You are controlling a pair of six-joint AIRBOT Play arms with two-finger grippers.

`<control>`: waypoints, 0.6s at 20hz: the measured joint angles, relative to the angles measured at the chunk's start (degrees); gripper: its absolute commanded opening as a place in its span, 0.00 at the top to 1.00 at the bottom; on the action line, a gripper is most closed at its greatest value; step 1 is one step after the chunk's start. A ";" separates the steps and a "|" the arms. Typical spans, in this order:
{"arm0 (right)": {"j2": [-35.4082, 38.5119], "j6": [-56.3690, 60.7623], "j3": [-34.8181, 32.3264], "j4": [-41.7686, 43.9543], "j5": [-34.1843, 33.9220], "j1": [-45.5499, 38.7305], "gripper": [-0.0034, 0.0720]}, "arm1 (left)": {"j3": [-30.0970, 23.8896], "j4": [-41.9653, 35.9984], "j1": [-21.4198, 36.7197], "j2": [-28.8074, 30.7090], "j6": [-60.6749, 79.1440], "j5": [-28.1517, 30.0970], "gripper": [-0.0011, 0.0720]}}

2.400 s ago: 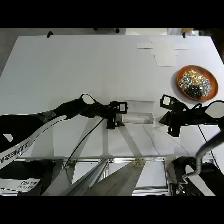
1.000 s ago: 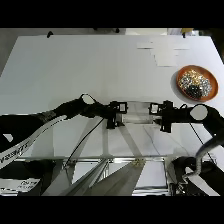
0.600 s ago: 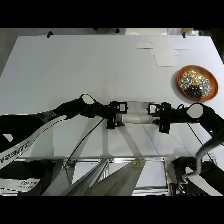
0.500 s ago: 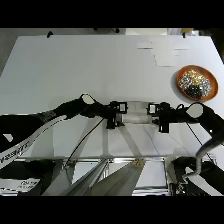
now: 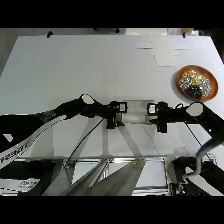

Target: Fold the box and place the chain.

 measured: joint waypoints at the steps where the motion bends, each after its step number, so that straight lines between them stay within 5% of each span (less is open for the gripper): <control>1: -0.39 -0.72 -0.15 1.11 0.00 0.00 0.65 | 0.00 0.00 0.00 0.00 0.00 0.00 0.70; 4: -1.01 -2.34 -0.55 2.84 0.00 0.00 0.47 | 0.00 0.00 0.00 0.00 0.00 0.02 0.70; 12: -0.57 -0.52 -0.92 -0.28 0.46 0.00 0.50 | 0.00 0.00 0.00 -0.02 0.04 0.04 0.70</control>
